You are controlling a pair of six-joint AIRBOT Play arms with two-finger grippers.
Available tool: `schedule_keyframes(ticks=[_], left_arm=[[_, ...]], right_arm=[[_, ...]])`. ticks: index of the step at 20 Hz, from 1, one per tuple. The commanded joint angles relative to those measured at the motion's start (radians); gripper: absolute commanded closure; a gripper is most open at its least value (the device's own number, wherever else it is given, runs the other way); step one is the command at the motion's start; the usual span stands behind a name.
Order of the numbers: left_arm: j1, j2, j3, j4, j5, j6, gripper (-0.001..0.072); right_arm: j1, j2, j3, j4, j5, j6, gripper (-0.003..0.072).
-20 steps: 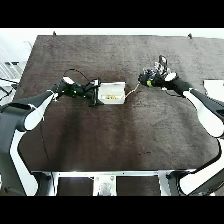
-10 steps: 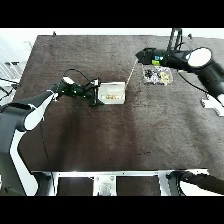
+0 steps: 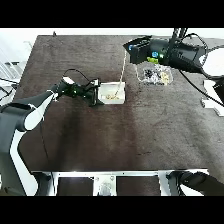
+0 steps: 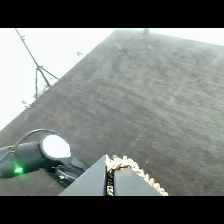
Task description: Fold the box and place the chain.
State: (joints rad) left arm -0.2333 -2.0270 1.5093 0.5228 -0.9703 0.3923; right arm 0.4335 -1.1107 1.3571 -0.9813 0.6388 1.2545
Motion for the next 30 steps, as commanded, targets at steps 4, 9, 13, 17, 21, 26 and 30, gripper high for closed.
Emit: schedule_keyframes(ticks=[4, 9, 13, 17, 21, 26, 30], left_arm=[[0.000, 0.000, 0.000, 0.000, -0.006, 0.000, 0.0364], [0.000, 0.000, 0.000, 0.000, -0.006, 0.000, 0.0364], [0.000, 0.000, 0.000, 0.000, -0.006, 0.000, 0.0364], [0.000, 0.000, 0.000, 0.000, -0.006, 0.000, 0.0364], [0.000, 0.000, 0.000, 0.000, -0.006, 0.000, 0.0364], [0.000, 0.000, 0.000, 0.000, -0.006, 0.000, 0.0364], [0.000, 0.000, 0.000, 0.000, -0.007, 0.000, 0.0364]], right_arm=[[0.056, 0.007, -0.034, -0.006, -0.036, 0.047, 0.0679], [0.064, 0.007, -0.124, -0.004, -0.052, 0.078, 0.0680], [0.064, 0.007, -0.183, -0.003, -0.137, 0.078, 0.0679], [0.063, -0.013, -0.249, -0.004, -0.269, 0.069, 0.0679], [0.063, -0.017, -0.246, -0.004, -0.343, 0.044, 0.0679], [0.063, -0.069, -0.250, -0.008, -0.358, 0.040, 0.0679], [0.062, -0.201, -0.251, -0.007, -0.407, 0.017, 0.0680]])
